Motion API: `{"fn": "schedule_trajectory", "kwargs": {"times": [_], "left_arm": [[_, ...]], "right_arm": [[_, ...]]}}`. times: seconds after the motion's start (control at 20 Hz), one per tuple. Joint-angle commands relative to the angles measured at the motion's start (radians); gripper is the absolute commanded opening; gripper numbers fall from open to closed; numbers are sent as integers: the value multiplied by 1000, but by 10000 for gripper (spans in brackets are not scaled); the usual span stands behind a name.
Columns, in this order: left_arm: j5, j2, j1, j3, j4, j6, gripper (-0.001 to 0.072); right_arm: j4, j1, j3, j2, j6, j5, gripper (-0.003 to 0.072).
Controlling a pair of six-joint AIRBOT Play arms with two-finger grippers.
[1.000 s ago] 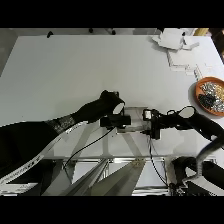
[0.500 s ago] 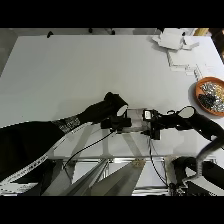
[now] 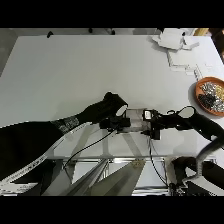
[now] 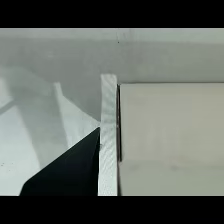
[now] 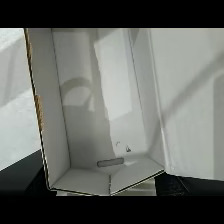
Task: Fold the box and place the chain.
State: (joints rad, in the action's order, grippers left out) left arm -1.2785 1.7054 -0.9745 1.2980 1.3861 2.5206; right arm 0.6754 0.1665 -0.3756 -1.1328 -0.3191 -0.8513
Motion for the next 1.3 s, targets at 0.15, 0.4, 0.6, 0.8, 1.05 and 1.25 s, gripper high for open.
{"fn": "schedule_trajectory", "kwargs": {"times": [0.15,0.4,0.6,0.8,1.05,1.25], "left_arm": [[11,-19,15,1,14,-3,129],[26,-18,15,1,14,-3,4],[25,-23,15,1,14,-8,263],[25,-57,27,1,10,-107,293],[10,-184,78,1,-39,-415,294],[19,-336,154,-52,-85,-710,636]], "right_arm": [[1,0,0,1,0,-2,404],[1,0,-1,1,0,-2,404],[1,0,-1,1,0,-2,404],[2,0,0,1,0,-2,404],[1,0,-1,1,0,-2,404],[1,0,-1,1,0,-2,404]]}}
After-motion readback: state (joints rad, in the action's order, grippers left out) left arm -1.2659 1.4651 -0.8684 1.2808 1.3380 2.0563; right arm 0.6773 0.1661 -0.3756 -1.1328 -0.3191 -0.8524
